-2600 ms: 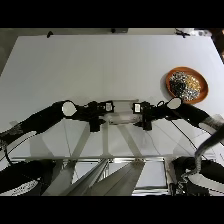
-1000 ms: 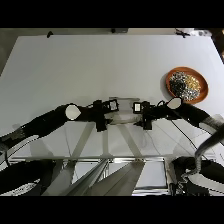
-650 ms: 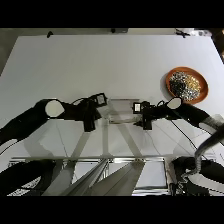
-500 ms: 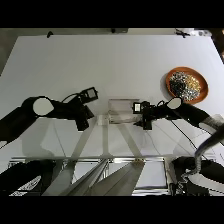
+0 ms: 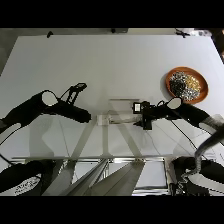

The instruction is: Fold the box and place the chain.

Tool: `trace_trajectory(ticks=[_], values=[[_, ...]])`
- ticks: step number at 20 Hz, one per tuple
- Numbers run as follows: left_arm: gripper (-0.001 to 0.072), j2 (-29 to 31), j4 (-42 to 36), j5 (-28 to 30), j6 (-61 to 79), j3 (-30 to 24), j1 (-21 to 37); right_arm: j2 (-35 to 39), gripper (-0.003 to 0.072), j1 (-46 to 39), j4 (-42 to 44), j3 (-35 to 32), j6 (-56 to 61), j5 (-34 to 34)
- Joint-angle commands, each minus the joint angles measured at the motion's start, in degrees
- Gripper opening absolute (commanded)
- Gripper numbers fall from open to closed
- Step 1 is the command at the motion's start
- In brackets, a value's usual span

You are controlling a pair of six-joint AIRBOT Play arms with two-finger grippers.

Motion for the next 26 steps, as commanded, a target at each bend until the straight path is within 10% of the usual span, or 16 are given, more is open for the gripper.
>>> trace_trajectory(ticks=[1, 26], values=[[0.0004, -4.7, -3.9, 2.6, -1.7, 0.0, -0.8, 0.0, 0.0554, 0.0, 0.0, 0.0, 0.0, 0.0], [0.0093, -1.7, -16.3, 5.1, 8.2, 0.0, -4.5, 0.0, 0.0554, 0.0, 0.0, 0.0, 0.0, 0.0]])
